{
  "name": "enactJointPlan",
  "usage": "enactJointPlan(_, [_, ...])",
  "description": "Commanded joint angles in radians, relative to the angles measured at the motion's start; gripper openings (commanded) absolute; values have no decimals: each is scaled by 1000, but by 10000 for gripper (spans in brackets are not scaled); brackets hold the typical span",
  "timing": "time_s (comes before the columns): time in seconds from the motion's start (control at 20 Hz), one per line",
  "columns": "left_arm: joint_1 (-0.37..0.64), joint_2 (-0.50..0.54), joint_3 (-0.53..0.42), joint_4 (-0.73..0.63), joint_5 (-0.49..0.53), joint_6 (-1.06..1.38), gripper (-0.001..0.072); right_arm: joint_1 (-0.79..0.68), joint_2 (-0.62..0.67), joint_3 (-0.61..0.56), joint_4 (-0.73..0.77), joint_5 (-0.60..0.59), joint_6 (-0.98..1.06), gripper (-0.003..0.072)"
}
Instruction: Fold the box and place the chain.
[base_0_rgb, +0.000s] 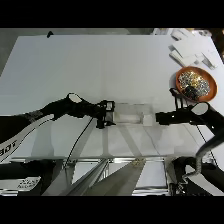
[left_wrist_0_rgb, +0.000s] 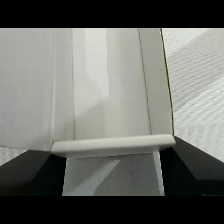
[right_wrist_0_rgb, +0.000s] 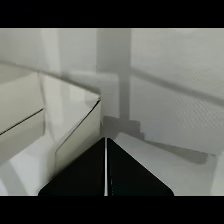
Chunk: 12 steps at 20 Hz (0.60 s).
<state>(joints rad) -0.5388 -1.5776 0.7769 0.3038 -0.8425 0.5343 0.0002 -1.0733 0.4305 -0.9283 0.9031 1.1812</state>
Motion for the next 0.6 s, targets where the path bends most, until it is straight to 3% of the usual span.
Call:
enactJointPlan(0.0, [1,0,1,0,0,0,203,56,-31,-3,92,14,-22,21])
enactJointPlan(0.1, [1,0,1,0,0,0,203,56,-3,-3,134,14,-40,29])
enactJointPlan(0.2, [1,0,1,0,0,0,203,56,45,-3,146,16,-41,210])
enactJointPlan(0.4, [1,0,1,0,0,0,203,56,112,-3,149,29,-37,238])
enactJointPlan(0.45, [1,0,1,0,0,0,203,56,113,-3,151,35,-36,284])
enactJointPlan(0.55, [1,0,1,0,0,0,203,56,124,-3,151,40,-33,299])
